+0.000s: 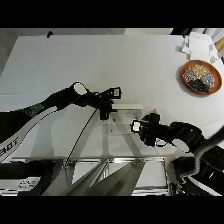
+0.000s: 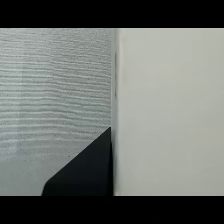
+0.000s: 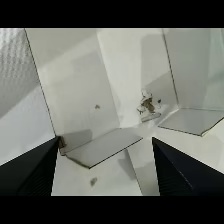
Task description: Fold the box and place the chain.
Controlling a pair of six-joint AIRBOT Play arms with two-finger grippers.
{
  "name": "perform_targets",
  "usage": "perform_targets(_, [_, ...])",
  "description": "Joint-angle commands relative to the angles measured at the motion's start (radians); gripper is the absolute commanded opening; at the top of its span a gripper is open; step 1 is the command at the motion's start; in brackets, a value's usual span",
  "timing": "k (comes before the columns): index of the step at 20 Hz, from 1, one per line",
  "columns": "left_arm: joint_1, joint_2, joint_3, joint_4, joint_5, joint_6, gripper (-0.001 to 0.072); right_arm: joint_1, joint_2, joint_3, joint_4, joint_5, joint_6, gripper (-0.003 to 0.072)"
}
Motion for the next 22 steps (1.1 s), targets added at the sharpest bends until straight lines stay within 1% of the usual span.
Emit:
perform_targets(1, [0.000, 0.000, 0.000, 0.000, 0.000, 0.000, 0.0012, 0.001, -0.035, -0.001, -0.010, -0.038, 0.000, 0.0652])
perform_targets(3, [0.000, 0.000, 0.001, 0.000, 0.000, 0.000, 0.0012, 0.001, -0.056, -0.001, -0.010, -0.060, 0.000, 0.0692])
perform_targets(6, [0.000, 0.000, 0.000, 0.000, 0.000, 0.000, 0.0012, 0.001, -0.053, 0.000, -0.010, -0.056, 0.000, 0.0692])
perform_targets(11, [0.000, 0.000, 0.000, 0.000, 0.000, 0.000, 0.0012, 0.023, 0.005, -0.001, -0.009, 0.052, 0.000, 0.0690])
perform_targets(14, [0.000, 0.000, 0.000, 0.000, 0.000, 0.000, 0.0012, 0.064, 0.012, -0.001, -0.009, 0.066, 0.002, 0.0690])
perform_targets(16, [0.000, 0.000, 0.001, 0.000, 0.000, 0.000, 0.0012, 0.078, 0.011, -0.001, -0.001, 0.051, 0.018, 0.0690])
perform_targets(18, [0.000, 0.000, 0.000, 0.000, 0.000, 0.000, 0.0012, 0.078, 0.011, -0.006, -0.007, 0.012, 0.053, 0.0690])
perform_targets(22, [0.000, 0.000, 0.001, 0.000, 0.000, 0.000, 0.0012, 0.078, -0.015, -0.006, -0.007, -0.071, 0.057, 0.0690])
